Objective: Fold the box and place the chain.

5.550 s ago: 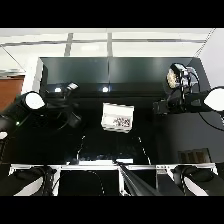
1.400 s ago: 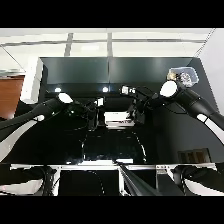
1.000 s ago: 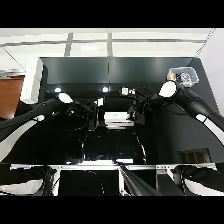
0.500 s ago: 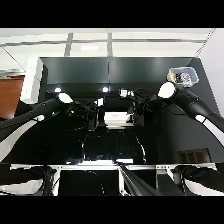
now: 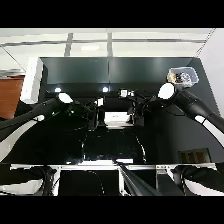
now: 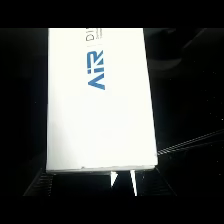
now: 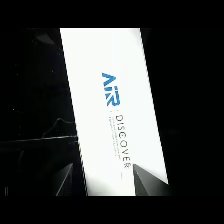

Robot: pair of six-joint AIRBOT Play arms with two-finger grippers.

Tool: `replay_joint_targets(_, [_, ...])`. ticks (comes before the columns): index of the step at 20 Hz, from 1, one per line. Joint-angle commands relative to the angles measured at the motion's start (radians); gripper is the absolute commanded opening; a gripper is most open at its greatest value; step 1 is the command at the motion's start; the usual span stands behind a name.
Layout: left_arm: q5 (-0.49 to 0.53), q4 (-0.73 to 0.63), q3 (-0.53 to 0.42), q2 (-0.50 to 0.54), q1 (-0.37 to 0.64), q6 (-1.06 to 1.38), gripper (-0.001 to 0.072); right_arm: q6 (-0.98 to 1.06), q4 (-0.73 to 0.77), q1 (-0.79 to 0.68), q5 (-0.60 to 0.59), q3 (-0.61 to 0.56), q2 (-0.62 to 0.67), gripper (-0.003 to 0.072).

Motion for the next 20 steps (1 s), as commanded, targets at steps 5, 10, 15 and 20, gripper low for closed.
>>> replay_joint_targets(5, [0.000,0.000,0.000,-0.001,0.000,0.000,0.0503,0.206,-0.002,-0.002,0.016,0.039,0.047,0.0437])
replay_joint_targets(10, [0.000,0.000,0.000,-0.001,0.000,0.000,0.0503,0.607,0.142,-0.095,0.106,-0.027,0.059,0.0000])
replay_joint_targets(15, [0.000,0.000,0.000,-0.001,0.000,0.000,0.0503,0.569,0.589,-0.122,0.028,-0.189,-0.017,0.0001])
replay_joint_targets(20, [0.000,0.000,0.000,-0.001,0.000,0.000,0.0503,0.603,0.584,-0.112,-0.090,-0.189,-0.053,0.0002])
